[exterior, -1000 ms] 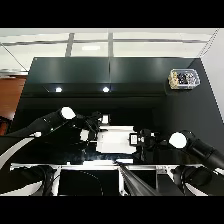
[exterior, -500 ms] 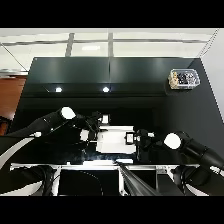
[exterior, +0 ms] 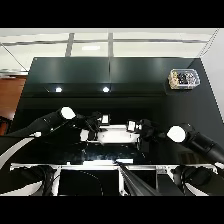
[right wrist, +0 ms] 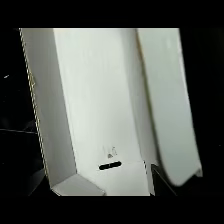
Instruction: Fold the box and place the chain.
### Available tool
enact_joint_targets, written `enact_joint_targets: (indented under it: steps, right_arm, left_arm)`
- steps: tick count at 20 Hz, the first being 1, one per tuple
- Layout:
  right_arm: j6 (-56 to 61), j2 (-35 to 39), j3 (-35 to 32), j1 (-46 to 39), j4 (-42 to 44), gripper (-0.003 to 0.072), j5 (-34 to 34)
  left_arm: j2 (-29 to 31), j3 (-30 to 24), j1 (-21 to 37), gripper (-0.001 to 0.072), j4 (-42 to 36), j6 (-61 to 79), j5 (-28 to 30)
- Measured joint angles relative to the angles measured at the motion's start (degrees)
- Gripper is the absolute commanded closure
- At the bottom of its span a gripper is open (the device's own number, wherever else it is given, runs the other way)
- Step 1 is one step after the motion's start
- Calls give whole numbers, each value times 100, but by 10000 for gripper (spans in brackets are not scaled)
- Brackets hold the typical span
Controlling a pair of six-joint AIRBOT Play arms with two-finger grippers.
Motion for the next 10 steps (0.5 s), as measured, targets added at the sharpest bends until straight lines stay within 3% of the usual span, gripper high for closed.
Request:
enact_joint_targets:
  steps: [10]
  right_arm:
    - [90, 33, 264, -179, -280, -18, -81]
  left_arm:
    - [-2, 0, 0, 683, 2, 9, 17]
